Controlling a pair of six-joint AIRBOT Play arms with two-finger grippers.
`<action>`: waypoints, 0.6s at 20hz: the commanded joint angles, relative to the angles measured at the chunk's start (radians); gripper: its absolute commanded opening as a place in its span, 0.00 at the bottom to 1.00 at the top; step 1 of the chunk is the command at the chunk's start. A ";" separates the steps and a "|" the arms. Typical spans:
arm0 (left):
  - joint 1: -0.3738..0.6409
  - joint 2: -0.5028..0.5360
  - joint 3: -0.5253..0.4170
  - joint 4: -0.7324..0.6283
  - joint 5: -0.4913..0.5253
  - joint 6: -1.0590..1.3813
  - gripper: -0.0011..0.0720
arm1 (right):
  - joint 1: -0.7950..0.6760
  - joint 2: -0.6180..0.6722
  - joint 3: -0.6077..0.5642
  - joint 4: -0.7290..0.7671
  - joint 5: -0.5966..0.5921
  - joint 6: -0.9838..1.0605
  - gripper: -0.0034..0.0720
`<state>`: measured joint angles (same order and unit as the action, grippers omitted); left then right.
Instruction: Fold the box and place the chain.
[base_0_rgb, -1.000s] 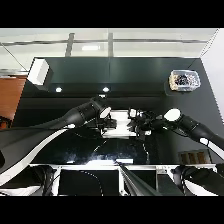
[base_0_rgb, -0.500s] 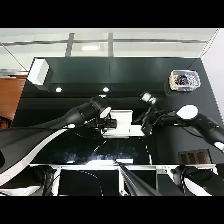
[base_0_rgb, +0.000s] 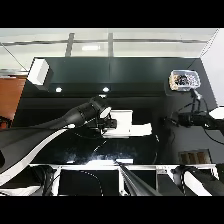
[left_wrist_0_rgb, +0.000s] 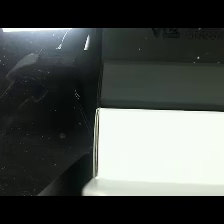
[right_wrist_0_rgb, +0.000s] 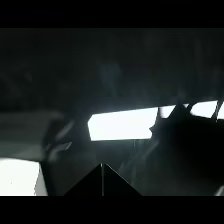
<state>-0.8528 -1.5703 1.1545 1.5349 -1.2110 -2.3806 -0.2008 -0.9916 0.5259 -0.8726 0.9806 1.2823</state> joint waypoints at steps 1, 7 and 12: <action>0.001 0.000 0.000 0.001 -0.001 0.002 0.06 | 0.026 -0.112 -0.010 0.032 0.152 0.068 0.06; 0.001 0.000 0.000 -0.002 -0.002 0.002 0.06 | 0.238 -0.254 -0.009 0.276 0.055 -0.093 0.06; 0.001 0.000 0.000 -0.002 -0.002 0.002 0.06 | 0.245 -0.254 -0.009 0.318 0.061 -0.138 0.06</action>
